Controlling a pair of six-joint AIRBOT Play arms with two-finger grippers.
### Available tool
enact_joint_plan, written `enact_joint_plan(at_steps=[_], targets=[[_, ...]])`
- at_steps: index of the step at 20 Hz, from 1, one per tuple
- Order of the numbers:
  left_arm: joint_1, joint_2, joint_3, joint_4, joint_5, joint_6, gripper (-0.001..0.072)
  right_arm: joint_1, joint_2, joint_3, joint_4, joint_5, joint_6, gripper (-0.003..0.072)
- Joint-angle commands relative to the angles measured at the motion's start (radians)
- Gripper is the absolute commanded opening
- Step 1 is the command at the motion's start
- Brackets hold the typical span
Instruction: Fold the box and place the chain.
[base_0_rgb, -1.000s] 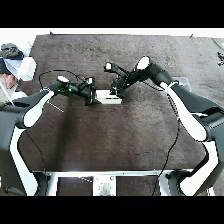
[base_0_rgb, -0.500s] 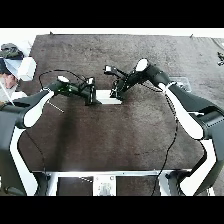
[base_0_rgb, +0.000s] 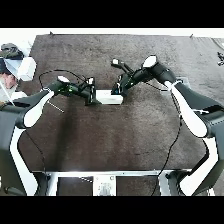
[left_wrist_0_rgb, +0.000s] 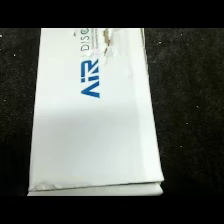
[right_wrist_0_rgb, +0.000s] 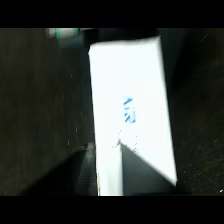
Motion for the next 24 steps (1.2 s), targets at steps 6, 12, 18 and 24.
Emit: enact_joint_plan(at_steps=[6, 12, 18, 24], targets=[[0.001, 0.000, 0.000, 0.000, 0.003, -0.001, 0.0347, -0.034, -0.033, -0.077, 0.034, 0.022, 0.031, -0.0010], [0.001, 0.000, 0.000, 0.000, 0.003, -0.001, 0.0347, -0.035, -0.028, -0.154, -0.026, -0.038, 0.043, -0.0010], [0.001, 0.000, 0.000, 0.000, 0.003, -0.001, 0.0347, -0.038, 0.159, -0.156, 0.150, -0.031, 0.065, -0.0012], [0.001, 0.000, 0.000, 0.000, 0.003, -0.001, 0.0347, -0.014, 0.727, -0.699, 0.264, -0.431, 0.063, -0.0013]])
